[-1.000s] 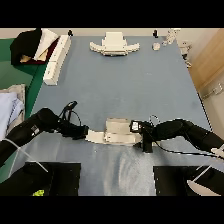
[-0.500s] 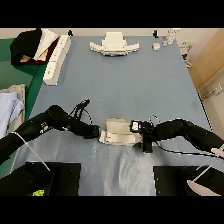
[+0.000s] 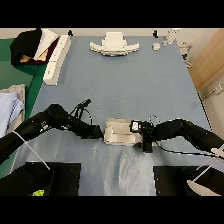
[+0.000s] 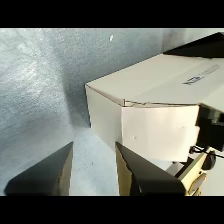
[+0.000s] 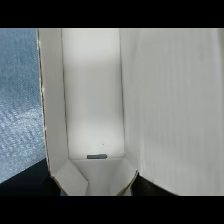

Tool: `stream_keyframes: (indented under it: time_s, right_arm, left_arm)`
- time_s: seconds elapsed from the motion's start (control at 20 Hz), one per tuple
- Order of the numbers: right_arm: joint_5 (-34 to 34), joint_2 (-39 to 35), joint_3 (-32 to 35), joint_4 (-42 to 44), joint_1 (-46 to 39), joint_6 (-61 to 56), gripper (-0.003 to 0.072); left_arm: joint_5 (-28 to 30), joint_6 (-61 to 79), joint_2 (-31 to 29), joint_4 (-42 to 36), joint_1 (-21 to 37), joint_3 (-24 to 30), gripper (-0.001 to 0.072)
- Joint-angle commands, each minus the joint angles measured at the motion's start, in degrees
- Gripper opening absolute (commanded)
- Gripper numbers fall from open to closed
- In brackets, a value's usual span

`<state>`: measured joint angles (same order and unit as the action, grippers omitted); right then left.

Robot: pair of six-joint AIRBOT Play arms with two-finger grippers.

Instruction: Fold the box.

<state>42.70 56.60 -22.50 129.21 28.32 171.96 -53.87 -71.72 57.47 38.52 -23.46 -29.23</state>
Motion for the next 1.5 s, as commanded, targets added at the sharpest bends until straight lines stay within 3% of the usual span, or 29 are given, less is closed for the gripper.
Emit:
stream_keyframes:
  time_s: [0.0, 0.2, 0.55, 0.7, 1.05, 1.3, 1.45]
  right_arm:
    - [0.00, 0.00, -0.04, 0.02, 0.02, -0.02, 0.0552]
    - [0.00, 0.00, -0.04, 0.02, 0.02, -0.02, 0.0552]
    - [0.00, 0.00, -0.04, 0.02, 0.02, -0.02, 0.0552]
    - [0.00, 0.00, -0.04, 0.02, 0.02, -0.02, 0.0552]
    - [0.00, 0.00, -0.04, 0.02, 0.02, -0.02, 0.0551]
    - [0.00, 0.00, -0.04, 0.02, 0.02, -0.02, 0.0551]
    - [0.00, 0.00, -0.04, 0.02, 0.02, -0.02, 0.0552]
  left_arm:
    - [0.37, 0.07, -0.04, 0.02, -0.02, -0.04, 0.0410]
    - [4.55, 0.87, -0.07, 0.24, -0.02, -0.07, 0.0411]
    - [0.02, 0.20, -4.13, 0.33, -0.07, -2.56, 0.0411]
    - [-0.92, -2.16, -4.09, 1.46, -2.84, -2.54, 0.0410]
    - [9.31, -23.43, -1.33, 17.20, -15.19, -6.14, 0.0409]
    - [9.07, -40.72, 2.49, 30.08, -21.73, -10.49, 0.0408]
    - [5.68, -49.20, 5.62, 35.34, -25.55, -14.51, 0.0407]
